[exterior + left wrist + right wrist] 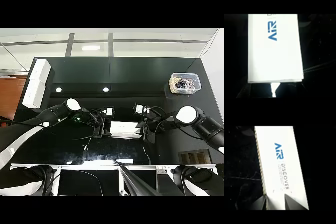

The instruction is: Fold the box and place the chain.

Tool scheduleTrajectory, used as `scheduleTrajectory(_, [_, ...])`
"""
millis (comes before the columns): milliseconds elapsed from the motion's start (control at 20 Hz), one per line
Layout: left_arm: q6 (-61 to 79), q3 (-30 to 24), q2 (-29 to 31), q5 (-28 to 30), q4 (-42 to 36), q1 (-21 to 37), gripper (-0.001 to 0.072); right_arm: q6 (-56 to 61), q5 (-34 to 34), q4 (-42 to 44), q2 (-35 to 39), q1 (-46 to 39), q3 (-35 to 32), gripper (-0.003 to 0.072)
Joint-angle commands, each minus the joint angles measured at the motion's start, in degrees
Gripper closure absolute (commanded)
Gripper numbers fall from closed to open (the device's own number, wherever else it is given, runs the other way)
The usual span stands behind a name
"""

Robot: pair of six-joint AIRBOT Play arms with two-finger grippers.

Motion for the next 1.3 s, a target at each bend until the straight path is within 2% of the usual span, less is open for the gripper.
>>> scheduleTrajectory(0, [0.0,0.0,0.0,0.0,0.0,0.0,0.0305,0.6,-0.5,-0.5,0.0,0.0,-0.3,0.0413])
scheduleTrajectory(300, [0.0,0.0,0.0,0.0,0.0,0.0,0.0305,6.4,-0.4,-0.1,0.4,-0.1,0.9,0.0413])
scheduleTrajectory(400, [0.0,0.0,0.0,0.0,0.0,0.0,0.0305,12.7,0.0,-0.1,1.6,-0.1,2.1,0.0413])
scheduleTrajectory(550, [0.0,0.0,0.0,0.0,0.0,0.0,0.0305,26.5,4.6,2.5,2.7,-2.0,4.2,0.0417])
scheduleTrajectory(600, [0.0,0.0,0.0,0.0,0.0,0.0,0.0305,30.7,6.1,4.2,2.7,-3.1,4.1,0.0508])
scheduleTrajectory(650, [0.0,0.0,0.0,0.0,0.0,0.0,0.0305,33.9,7.3,5.6,2.6,-3.7,4.1,0.0651])
scheduleTrajectory(700, [0.0,0.0,0.0,0.0,0.0,0.0,0.0305,36.9,7.5,7.0,2.6,-3.9,4.0,0.0680])
scheduleTrajectory(800, [0.0,0.0,0.0,0.0,0.0,0.0,0.0305,42.3,7.0,10.0,1.9,-3.9,3.7,0.0680])
scheduleTrajectory(1000, [0.2,0.0,0.0,0.0,0.0,0.0,0.0305,42.8,5.8,18.1,-3.0,-3.9,2.0,0.0679])
scheduleTrajectory(1250, [0.2,0.0,0.0,0.0,0.0,0.0,0.0305,42.9,3.6,18.4,-9.2,-3.9,0.7,0.0678])
